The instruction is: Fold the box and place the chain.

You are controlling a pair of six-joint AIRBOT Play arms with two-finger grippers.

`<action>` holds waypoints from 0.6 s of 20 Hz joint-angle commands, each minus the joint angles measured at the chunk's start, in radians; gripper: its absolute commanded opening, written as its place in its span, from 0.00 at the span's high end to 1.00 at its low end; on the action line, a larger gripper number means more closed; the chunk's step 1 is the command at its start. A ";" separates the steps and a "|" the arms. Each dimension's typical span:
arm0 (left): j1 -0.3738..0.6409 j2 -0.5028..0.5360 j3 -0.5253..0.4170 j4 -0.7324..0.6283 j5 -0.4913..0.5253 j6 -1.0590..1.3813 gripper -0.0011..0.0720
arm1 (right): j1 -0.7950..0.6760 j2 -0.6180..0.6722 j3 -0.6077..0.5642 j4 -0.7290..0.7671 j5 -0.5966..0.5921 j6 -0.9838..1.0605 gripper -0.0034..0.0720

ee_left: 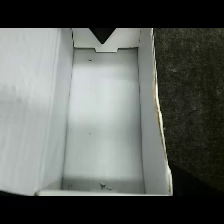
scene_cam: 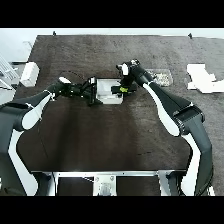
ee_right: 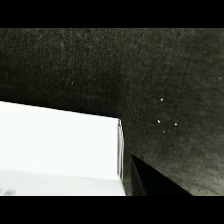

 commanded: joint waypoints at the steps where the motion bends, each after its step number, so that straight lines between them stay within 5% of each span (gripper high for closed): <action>1: 0.000 0.000 0.000 0.000 0.000 0.000 0.44 | 0.002 -0.018 0.012 0.011 0.005 0.008 0.69; 5: 0.000 0.001 0.000 0.000 0.000 0.000 0.44 | 0.008 -0.020 0.012 0.009 0.014 0.006 0.94; 7: 0.000 0.000 0.000 0.000 0.001 0.000 0.44 | 0.023 -0.018 0.012 -0.018 0.013 0.000 0.94; 8: 0.000 0.000 0.000 0.000 0.001 0.000 0.44 | 0.024 -0.016 0.012 -0.024 0.012 0.001 0.88; 9: 0.000 0.000 0.000 0.000 0.001 0.000 0.44 | 0.023 -0.012 0.012 -0.018 0.009 0.006 0.54; 10: 0.000 0.000 0.000 0.000 0.001 0.000 0.44 | 0.020 -0.003 0.012 -0.012 0.013 0.006 0.36; 12: 0.000 0.000 0.000 0.000 0.001 0.000 0.44 | 0.013 0.027 0.012 -0.013 0.017 0.007 0.37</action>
